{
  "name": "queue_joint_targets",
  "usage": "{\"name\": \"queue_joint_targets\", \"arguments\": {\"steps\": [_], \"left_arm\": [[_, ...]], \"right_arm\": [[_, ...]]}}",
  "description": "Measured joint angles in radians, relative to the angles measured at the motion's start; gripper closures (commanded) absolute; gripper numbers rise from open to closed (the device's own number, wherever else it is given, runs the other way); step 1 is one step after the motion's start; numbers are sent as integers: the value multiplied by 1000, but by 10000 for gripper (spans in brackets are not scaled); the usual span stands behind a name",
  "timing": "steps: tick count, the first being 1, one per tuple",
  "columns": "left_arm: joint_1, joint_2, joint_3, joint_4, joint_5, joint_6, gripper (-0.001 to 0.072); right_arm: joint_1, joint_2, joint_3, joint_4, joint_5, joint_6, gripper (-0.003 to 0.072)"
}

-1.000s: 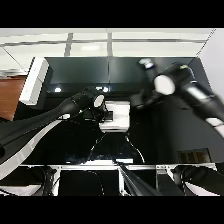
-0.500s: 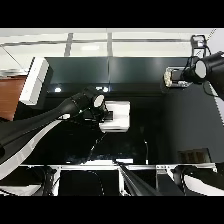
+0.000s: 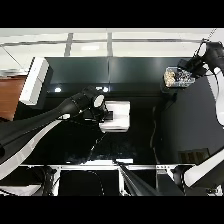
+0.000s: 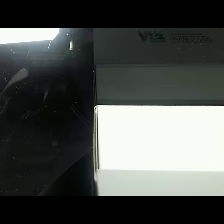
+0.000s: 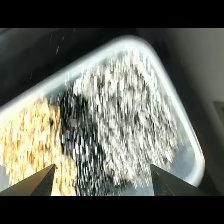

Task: Fold the box and place the chain.

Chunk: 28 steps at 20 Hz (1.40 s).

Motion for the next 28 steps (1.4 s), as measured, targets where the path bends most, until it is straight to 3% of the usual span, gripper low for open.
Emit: {"name": "queue_joint_targets", "arguments": {"steps": [5, 7, 10, 17, 28], "left_arm": [[0, 0, 0, 0, -1, 0, 679], [0, 0, 0, 0, -1, 0, 679], [0, 0, 0, 0, -2, 0, 679], [0, 0, 0, 0, -2, 0, 679], [0, 0, 0, 0, -3, 0, 679]], "right_arm": [[-17, -131, 141, -14, 47, 11, -22], [-20, -157, 158, -17, 54, 12, 130], [-24, -177, 171, -28, 58, 14, 651], [-25, -90, 177, -19, 103, -118, 670], [-14, 306, 178, 79, 163, -375, 673]]}}
